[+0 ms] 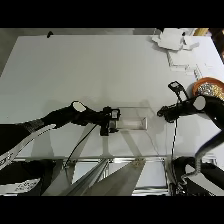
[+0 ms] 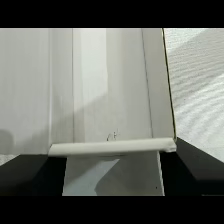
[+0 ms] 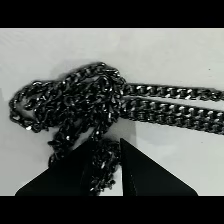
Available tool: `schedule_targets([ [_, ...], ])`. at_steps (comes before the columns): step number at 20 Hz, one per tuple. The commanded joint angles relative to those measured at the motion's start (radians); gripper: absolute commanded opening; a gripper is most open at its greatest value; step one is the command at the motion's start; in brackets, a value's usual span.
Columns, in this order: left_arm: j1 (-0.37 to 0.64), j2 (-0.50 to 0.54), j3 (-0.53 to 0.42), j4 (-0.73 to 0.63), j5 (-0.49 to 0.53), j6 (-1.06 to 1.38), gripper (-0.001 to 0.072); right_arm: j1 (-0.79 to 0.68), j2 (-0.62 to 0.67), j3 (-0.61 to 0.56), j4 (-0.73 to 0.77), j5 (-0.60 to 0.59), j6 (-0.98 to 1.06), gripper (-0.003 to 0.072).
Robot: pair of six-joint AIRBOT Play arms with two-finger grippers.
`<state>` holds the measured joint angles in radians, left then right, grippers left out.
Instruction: Fold the box and place the chain.
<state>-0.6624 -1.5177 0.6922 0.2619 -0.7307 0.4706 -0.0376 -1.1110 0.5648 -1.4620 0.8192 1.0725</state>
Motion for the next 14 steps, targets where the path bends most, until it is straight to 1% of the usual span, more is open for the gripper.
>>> schedule_targets([
  [1,0.000,0.000,0.000,0.000,0.000,0.000,0.0320,-0.013,-0.005,0.000,0.061,-0.024,-0.006,0.0178],
  [5,0.000,0.000,0.000,0.000,0.000,0.000,0.0320,-0.013,-0.005,-0.001,0.063,-0.003,-0.014,0.0176],
  [7,0.000,0.000,0.000,0.000,0.000,0.000,0.0320,-0.013,-0.005,-0.002,0.063,0.001,-0.014,0.0155],
  [12,0.000,0.000,0.000,0.000,0.000,0.000,0.0320,-0.013,-0.005,-0.012,0.044,0.017,-0.004,0.0152],
  [13,0.000,0.000,0.000,0.000,0.000,0.000,0.0320,-0.013,-0.005,-0.013,0.044,0.012,-0.004,0.0147],
  [14,0.000,0.000,0.000,0.000,0.000,0.000,0.0320,-0.013,-0.005,-0.015,0.044,0.008,-0.004,0.0121],
])
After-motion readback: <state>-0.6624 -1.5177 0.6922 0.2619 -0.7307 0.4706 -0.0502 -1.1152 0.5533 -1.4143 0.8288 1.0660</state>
